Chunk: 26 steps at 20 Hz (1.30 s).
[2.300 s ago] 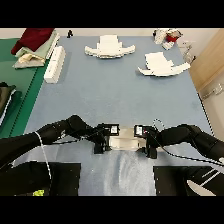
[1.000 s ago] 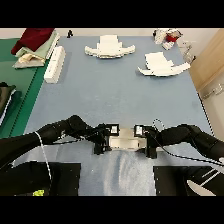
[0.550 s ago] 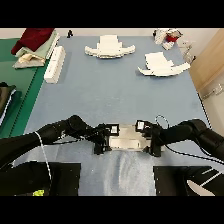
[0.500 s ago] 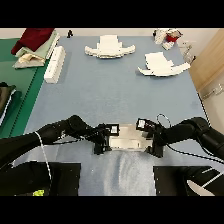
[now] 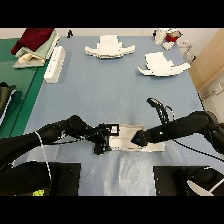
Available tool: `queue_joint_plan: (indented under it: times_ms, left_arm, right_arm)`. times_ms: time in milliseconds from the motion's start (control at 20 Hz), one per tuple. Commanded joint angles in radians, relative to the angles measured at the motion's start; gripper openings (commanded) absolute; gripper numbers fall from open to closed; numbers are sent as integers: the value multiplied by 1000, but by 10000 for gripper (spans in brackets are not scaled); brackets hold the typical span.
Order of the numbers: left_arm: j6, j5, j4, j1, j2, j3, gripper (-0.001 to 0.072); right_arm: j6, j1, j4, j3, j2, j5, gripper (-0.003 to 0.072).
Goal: Fold the box.
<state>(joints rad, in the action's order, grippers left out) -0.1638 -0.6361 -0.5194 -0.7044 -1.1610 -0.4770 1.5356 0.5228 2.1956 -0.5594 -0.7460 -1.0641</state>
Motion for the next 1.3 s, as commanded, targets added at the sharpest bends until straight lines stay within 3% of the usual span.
queue_joint_plan:
  times_ms: [0, 50, 350, 650, 1050, 1250]
  left_arm:
    - [0, 0, 0, 0, 0, 0, 397]
    - [0, 2, 0, 0, 0, -1, 397]
    - [0, 14, 0, 0, 0, 0, 397]
    - [0, 16, 0, 0, 0, 0, 397]
    - [0, 16, 0, 0, 0, 0, 397]
    - [0, 16, 0, 0, 0, 0, 397]
  right_arm:
    - [-204, 45, 122, -2, -48, 329, 350]
    - [-204, 45, 115, -2, -70, 372, 221]
    - [-200, 44, 60, -2, -239, 455, 221]
    - [-135, 45, 59, -2, -365, 459, 221]
    - [-94, 45, 59, -5, -352, 480, 220]
    - [-50, 44, 9, -5, -211, 462, 220]
